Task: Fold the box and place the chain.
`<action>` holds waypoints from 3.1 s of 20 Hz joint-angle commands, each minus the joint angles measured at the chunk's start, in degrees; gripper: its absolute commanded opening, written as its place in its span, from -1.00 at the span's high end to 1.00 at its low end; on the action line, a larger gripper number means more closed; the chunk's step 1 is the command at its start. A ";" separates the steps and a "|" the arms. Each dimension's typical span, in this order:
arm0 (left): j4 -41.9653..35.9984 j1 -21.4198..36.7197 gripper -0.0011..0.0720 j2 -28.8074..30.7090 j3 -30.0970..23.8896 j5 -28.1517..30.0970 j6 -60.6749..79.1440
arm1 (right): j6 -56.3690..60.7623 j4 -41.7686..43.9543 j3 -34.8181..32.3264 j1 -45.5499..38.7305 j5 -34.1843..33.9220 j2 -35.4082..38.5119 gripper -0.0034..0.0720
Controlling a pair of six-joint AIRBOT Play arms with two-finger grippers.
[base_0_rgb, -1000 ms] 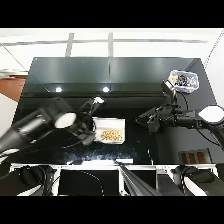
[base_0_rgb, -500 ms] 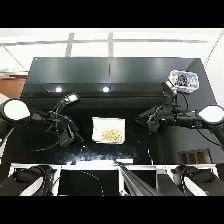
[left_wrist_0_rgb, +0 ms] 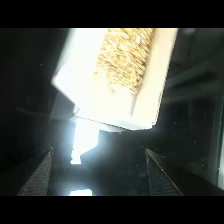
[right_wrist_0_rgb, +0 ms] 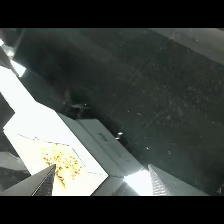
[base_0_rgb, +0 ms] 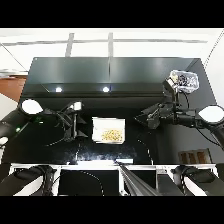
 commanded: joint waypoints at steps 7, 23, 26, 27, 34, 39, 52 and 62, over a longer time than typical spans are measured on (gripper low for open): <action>-2.19 -1.09 -0.97 -12.04 1.60 0.26 15.43 | 0.04 -1.33 0.04 -0.02 -0.15 0.04 -0.95; -0.98 -5.84 -0.95 -8.72 -2.60 7.43 13.22 | 0.07 -1.53 0.04 -0.02 -0.37 0.04 -0.94; -1.40 -6.10 -0.95 -8.72 -2.82 7.91 12.04 | 0.07 -1.53 0.04 -0.02 -0.39 0.04 -0.94; -1.97 -6.08 -0.95 -8.72 -2.82 8.00 12.07 | 0.07 -1.53 0.04 -0.02 -0.39 0.04 -0.94; -4.28 -7.15 -0.95 -8.83 -2.82 9.51 12.17 | 0.07 -1.53 0.04 -0.02 -0.39 0.04 -0.94; -4.96 -7.56 -0.95 -8.87 -2.82 10.71 12.20 | 0.07 -1.53 0.04 -0.02 -0.39 0.04 -0.94; -5.88 -10.45 -0.95 -9.94 -2.86 11.02 13.68 | 0.11 -1.53 0.04 -0.02 -0.39 0.04 -0.94; -5.92 -10.29 -0.96 -9.16 -2.84 11.72 13.42 | 0.22 -1.53 0.04 -0.02 -0.37 0.04 -0.94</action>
